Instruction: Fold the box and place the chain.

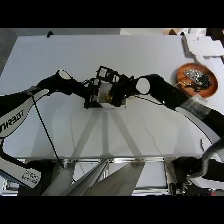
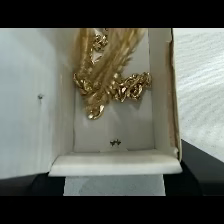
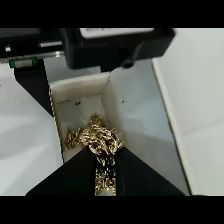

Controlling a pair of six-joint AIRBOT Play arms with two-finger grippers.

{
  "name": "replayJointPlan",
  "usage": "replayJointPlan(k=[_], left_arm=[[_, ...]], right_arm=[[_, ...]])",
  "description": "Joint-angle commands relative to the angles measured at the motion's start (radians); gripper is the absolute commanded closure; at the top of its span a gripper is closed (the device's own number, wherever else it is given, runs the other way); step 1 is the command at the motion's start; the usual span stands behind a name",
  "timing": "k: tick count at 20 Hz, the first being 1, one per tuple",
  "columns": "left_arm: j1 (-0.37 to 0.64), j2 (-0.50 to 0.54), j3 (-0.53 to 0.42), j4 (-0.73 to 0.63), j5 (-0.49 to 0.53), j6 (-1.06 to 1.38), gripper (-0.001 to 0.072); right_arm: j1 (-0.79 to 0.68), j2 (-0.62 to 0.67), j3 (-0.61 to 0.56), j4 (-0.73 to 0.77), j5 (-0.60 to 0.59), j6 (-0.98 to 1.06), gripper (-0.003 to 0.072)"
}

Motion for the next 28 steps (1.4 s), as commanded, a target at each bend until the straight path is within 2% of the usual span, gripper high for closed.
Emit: replayJointPlan(k=[1,2,3,11,14,17,20,22,28], left_arm=[[0.001,0.000,0.000,0.000,0.000,0.000,0.0434],[0.001,0.000,0.000,0.000,0.000,0.000,0.0434],[0.001,0.000,0.000,0.000,0.000,0.000,0.0434],[0.001,0.000,0.000,0.000,0.000,0.000,0.0434],[0.001,0.000,0.000,0.000,0.000,0.000,0.0434],[0.001,0.000,0.000,0.000,0.000,0.000,0.0434],[0.001,0.000,0.000,0.000,0.000,0.000,0.0434],[0.001,0.000,0.000,0.000,0.000,0.000,0.0434],[0.001,0.000,0.000,0.000,0.000,0.000,0.0434]], right_arm=[[0.002,-0.040,0.000,0.007,0.008,0.006,0.0479],[0.002,-0.034,0.000,0.009,0.007,0.006,0.0283],[0.001,-0.027,0.000,0.008,0.008,0.006,0.0274],[-0.031,0.174,0.000,0.000,0.045,0.005,0.0274],[-0.115,0.249,0.000,0.000,0.132,0.001,0.0273],[-0.261,0.282,0.000,-0.001,0.251,-0.014,0.0273],[-0.407,0.266,-0.003,-0.064,0.330,-0.090,0.0273],[-0.476,0.240,-0.005,-0.109,0.321,-0.175,0.0278],[-0.568,0.019,-0.005,-0.096,0.321,-0.533,0.0283]])
